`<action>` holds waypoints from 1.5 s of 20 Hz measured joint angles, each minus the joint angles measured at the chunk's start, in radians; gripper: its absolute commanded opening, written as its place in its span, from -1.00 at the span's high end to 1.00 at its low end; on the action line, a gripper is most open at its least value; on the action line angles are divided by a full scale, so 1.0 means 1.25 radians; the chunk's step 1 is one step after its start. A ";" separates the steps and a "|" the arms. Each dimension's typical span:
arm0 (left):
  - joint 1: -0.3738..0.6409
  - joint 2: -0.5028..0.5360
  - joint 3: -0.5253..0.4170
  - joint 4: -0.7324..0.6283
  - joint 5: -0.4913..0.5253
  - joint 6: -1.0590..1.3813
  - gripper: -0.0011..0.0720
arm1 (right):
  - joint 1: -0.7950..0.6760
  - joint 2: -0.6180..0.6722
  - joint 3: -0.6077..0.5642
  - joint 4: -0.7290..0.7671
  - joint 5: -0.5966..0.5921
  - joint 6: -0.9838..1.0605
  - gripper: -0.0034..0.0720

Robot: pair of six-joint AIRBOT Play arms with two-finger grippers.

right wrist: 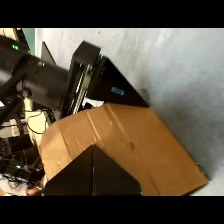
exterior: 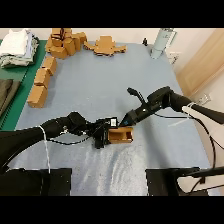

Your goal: Fold the box.

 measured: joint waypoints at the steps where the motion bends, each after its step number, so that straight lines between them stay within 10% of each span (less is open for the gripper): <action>1: 0.000 0.000 0.000 0.000 0.000 0.000 0.15 | 0.016 0.027 -0.025 -0.009 0.016 -0.011 0.90; 19: 0.000 0.000 0.000 0.000 0.000 -0.001 0.15 | 0.298 0.407 -0.280 -0.319 0.555 -0.058 0.90; 30: 0.000 0.000 0.000 0.000 0.000 0.001 0.15 | 0.354 0.442 -0.315 -0.388 0.629 -0.057 0.90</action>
